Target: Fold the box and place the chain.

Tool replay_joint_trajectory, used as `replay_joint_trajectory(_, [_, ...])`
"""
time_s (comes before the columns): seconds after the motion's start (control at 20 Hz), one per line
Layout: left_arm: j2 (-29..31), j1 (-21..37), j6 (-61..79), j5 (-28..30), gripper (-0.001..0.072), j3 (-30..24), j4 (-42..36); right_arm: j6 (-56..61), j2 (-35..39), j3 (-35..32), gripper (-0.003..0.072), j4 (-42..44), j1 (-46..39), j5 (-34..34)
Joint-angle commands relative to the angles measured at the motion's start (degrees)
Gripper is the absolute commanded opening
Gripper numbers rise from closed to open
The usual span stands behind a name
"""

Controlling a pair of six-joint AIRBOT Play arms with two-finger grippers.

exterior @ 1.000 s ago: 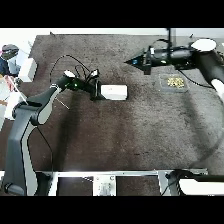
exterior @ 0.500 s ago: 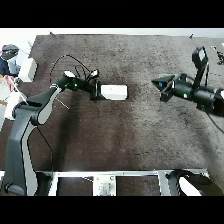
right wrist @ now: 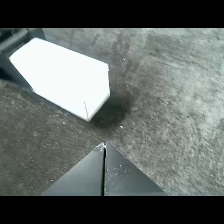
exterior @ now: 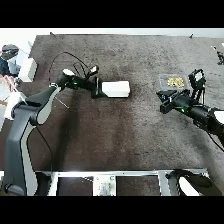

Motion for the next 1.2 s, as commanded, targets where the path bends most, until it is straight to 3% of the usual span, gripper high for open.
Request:
replay_joint_trajectory(0.0, [4.1,0.3,-3.5,5.6,0.0010,0.3,-1.8,-0.1,0.3,-0.6,0.0011,0.0,0.0,-0.9])
replay_joint_trajectory(0.25, [13.9,3.8,-18.1,26.9,0.0007,0.3,2.4,-0.1,0.3,-0.6,0.0011,0.0,0.0,-0.7])
replay_joint_trajectory(0.45, [18.6,7.4,-40.0,40.3,0.0007,-0.4,17.6,-0.1,0.3,-0.6,0.0011,0.0,0.0,-0.7])
replay_joint_trajectory(0.7, [19.1,12.6,-64.7,42.4,0.0007,-1.4,35.8,-0.1,0.3,-0.6,0.0011,0.0,0.0,-0.7])
replay_joint_trajectory(0.95, [19.0,17.6,-73.2,44.0,0.0007,-7.1,41.4,-0.1,0.3,-0.6,0.0012,-0.1,0.0,-0.8])
replay_joint_trajectory(1.15, [19.0,18.6,-76.7,52.0,0.0007,-16.0,41.6,-0.1,0.1,-0.6,0.0011,0.0,0.0,-1.4])
